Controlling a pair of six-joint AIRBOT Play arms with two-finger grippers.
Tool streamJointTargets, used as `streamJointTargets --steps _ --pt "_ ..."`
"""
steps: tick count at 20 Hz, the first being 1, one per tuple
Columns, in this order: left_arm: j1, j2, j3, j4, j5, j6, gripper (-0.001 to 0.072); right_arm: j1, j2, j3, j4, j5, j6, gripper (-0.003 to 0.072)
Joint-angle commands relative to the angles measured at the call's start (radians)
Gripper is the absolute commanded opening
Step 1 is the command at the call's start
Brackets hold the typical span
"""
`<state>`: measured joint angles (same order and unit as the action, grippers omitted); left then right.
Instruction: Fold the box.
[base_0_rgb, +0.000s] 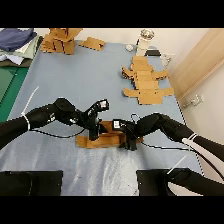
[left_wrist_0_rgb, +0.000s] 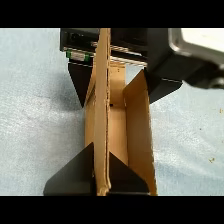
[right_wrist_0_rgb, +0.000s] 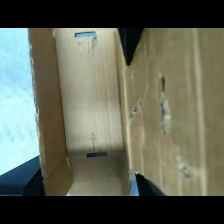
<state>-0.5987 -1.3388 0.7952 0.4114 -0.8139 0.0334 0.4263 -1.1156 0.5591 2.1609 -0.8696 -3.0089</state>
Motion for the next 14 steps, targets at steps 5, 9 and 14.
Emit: streamJointTargets --steps 5,9,14 --pt "0.0 0.0 0.0 0.0 0.0 0.0 0.0009 0.005 -0.001 -0.002 0.0 0.02 0.0 0.0604" --pt "0.0 0.0 0.0 0.0 0.0 0.0 0.0009 0.006 -0.014 -0.006 0.001 -0.001 0.0 0.0449" --pt "0.0 0.0 0.0 0.0 0.0 0.0 0.001 0.006 -0.013 -0.006 0.01 -0.005 0.0 0.0438"
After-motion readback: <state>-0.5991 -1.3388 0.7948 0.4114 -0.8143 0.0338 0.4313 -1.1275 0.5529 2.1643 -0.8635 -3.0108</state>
